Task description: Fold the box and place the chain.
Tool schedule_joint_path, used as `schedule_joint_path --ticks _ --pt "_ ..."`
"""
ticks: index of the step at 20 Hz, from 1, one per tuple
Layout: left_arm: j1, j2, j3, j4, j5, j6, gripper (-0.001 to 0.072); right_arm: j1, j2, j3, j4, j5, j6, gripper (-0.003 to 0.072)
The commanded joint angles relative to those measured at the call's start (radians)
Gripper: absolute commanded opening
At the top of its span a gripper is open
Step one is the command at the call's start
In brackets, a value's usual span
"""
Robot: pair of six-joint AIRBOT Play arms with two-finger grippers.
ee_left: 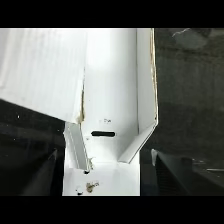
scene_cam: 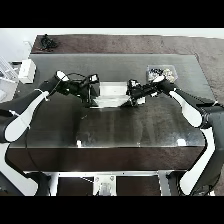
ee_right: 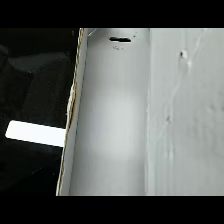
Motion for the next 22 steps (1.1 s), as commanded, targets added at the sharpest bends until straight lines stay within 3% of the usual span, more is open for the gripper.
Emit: schedule_joint_path --ticks 1,2,9,11,16,22 --pt "-0.005 0.0 -0.005 0.011 0.026 -0.026 0.056 0.0 0.0 0.001 0.0 0.0 0.0 0.0498" --pt "-0.005 0.0 -0.005 0.011 0.026 -0.026 0.0465 0.0 0.0 0.001 0.0 0.0 0.0 0.0498" --pt "-0.005 0.0 -0.004 0.015 0.018 -0.026 0.0463 0.0 0.0 0.001 0.0 0.0 0.0 0.0498" --pt "-0.005 0.0 -0.005 0.01 -0.004 -0.017 0.0244 0.0 0.0 0.001 0.0 0.0 0.0 0.0498" --pt "-0.031 0.0 -0.005 -0.007 0.008 -0.017 0.0239 0.0 0.0 0.001 0.0 0.0 0.0 0.0498" --pt "-0.081 0.0 -0.005 -0.005 0.163 0.007 0.024 0.0 0.0 0.001 0.0 0.0 0.0 0.0498"
